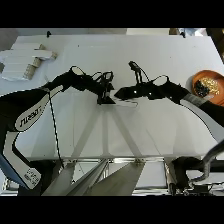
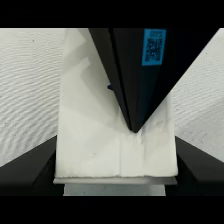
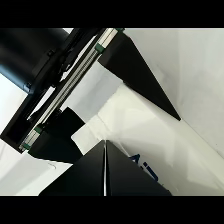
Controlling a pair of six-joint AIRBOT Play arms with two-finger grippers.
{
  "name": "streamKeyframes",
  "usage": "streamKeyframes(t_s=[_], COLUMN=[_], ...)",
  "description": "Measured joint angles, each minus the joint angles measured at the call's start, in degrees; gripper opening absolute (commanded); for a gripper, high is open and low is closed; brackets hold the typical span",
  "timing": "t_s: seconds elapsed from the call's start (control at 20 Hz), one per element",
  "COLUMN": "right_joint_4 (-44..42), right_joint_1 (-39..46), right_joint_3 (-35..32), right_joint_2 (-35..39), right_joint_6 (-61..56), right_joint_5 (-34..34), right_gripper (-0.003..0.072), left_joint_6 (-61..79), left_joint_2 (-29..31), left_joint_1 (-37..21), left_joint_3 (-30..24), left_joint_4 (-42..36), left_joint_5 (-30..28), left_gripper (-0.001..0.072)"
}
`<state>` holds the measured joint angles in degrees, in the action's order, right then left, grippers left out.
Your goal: Fold the box and place the chain.
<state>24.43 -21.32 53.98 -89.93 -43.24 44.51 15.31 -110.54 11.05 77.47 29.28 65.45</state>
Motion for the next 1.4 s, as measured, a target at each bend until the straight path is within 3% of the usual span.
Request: streamKeyframes(t_s=[0.95, 1.4], right_joint_4=[1.31, 1.75], right_joint_1=[-0.2, -0.26], right_joint_3=[-0.52, -0.57], right_joint_2=[0.22, 11.87], right_joint_6=[0.17, 2.93], right_joint_5=[-0.72, -5.44], right_gripper=[0.0011, 0.0011], left_joint_6=[-0.17, -0.31], left_joint_2=[0.0, -0.02], left_joint_1=[0.0, -0.09], left_joint_3=[-0.02, 0.02], left_joint_4=[-0.13, -0.26], left_joint_5=[-0.04, -0.33], left_gripper=[0.0354, 0.0354])
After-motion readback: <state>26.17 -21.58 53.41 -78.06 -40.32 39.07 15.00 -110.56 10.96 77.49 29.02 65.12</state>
